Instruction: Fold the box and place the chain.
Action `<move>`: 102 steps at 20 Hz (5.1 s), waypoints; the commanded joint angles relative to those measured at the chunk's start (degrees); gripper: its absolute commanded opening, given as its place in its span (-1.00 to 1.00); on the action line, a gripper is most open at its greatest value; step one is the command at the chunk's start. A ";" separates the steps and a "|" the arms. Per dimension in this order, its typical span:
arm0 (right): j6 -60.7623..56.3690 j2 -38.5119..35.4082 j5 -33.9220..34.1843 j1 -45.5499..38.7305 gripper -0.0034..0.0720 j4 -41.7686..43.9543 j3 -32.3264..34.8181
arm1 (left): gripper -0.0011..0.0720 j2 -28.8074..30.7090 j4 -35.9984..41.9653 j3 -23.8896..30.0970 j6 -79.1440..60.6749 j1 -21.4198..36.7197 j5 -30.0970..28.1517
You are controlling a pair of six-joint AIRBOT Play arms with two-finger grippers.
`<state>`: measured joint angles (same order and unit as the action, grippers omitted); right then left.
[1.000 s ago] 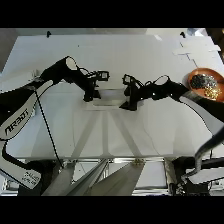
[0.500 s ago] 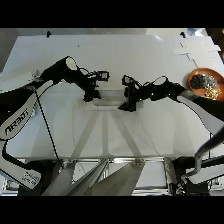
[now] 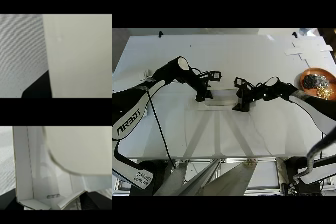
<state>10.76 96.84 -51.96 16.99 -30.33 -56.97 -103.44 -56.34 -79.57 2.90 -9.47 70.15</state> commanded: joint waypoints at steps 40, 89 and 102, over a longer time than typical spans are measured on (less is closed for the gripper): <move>2.60 2.23 -2.43 -1.36 0.78 2.14 -1.60 | -0.94 0.02 -0.02 -0.02 -0.02 -0.02 -0.02; 3.04 2.34 -2.67 -0.04 0.09 -2.40 -1.60 | 0.19 0.07 0.31 -0.02 0.11 -0.02 0.83; 3.04 2.34 -2.64 -0.04 0.09 -2.40 -1.60 | -0.44 7.76 1.05 0.07 2.47 8.98 12.76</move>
<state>13.82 99.13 -54.63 16.91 -32.77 -58.59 -97.78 -55.68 -79.53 3.79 -2.76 75.59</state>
